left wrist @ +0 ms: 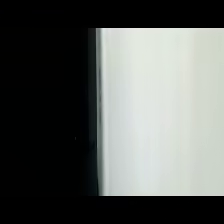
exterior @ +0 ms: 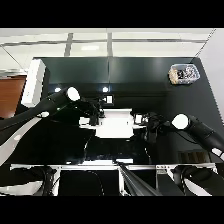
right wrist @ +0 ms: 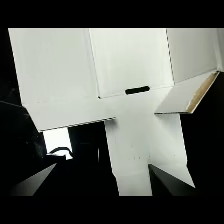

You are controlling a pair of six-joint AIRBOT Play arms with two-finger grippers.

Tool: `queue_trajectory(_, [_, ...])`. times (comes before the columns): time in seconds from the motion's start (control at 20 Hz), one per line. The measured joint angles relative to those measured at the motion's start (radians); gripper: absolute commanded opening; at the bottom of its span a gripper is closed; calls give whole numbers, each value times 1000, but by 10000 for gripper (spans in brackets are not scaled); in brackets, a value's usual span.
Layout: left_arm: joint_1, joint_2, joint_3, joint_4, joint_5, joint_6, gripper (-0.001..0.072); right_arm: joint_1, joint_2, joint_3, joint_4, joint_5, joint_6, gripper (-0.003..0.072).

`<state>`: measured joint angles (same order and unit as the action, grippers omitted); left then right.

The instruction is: Fold the box and place the chain.

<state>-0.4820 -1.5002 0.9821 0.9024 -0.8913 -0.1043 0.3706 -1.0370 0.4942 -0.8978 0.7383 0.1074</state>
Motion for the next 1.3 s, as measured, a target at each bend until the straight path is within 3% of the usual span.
queue_trajectory(0.5, [0,-5,0,-64,2,26,26,39,-25,0,2,11,-14,631])
queue_trajectory(0.6, [0,-6,0,-65,2,26,26,53,-27,-1,22,11,-14,717])
queue_trajectory(1.3, [-6,-6,0,-47,-2,28,26,96,-34,9,76,-63,-95,715])
